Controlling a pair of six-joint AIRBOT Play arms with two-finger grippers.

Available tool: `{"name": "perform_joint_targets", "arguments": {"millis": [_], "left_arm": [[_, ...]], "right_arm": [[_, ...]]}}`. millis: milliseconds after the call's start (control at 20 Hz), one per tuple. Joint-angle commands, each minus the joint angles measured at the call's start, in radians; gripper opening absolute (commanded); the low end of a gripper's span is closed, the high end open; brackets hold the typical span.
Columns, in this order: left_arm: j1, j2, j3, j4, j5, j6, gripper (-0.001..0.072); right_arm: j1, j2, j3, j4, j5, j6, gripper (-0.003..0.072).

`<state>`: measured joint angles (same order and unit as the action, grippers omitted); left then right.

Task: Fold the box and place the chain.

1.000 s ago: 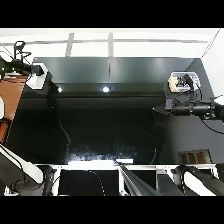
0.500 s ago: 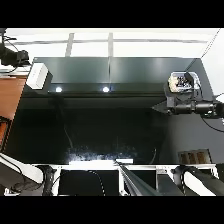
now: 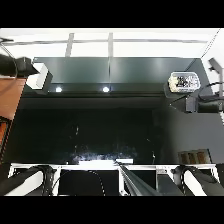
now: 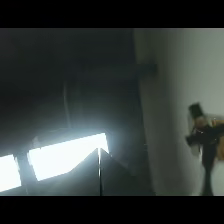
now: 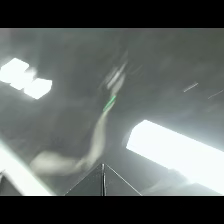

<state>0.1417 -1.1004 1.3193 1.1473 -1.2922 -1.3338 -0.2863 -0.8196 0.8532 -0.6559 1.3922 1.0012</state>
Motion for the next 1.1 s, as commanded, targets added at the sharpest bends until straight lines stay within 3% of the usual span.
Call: {"name": "perform_joint_targets", "arguments": {"millis": [0,200,350,500,1050], "left_arm": [[-0.122,0.331,-0.406,-0.008,0.319,0.034,0.0028],[-0.214,0.538,-0.757,-0.008,0.484,0.051,0.0028],[-0.212,0.599,-0.875,-0.008,0.558,0.051,0.0028],[-0.213,0.599,-0.885,-0.008,0.525,0.051,0.0028],[-0.212,0.599,-0.886,-0.008,0.529,0.051,0.0028]], "right_arm": [[-0.002,0.167,-0.089,-0.055,-0.329,-0.108,0.0010],[0.059,0.208,-0.279,-0.062,-0.586,-0.183,0.0011],[0.074,0.208,-0.362,-0.128,-0.717,-0.183,0.0012],[0.075,0.208,-0.361,-0.127,-0.671,-0.181,0.0013],[0.075,0.208,-0.361,-0.127,-0.671,-0.181,0.0013]]}}
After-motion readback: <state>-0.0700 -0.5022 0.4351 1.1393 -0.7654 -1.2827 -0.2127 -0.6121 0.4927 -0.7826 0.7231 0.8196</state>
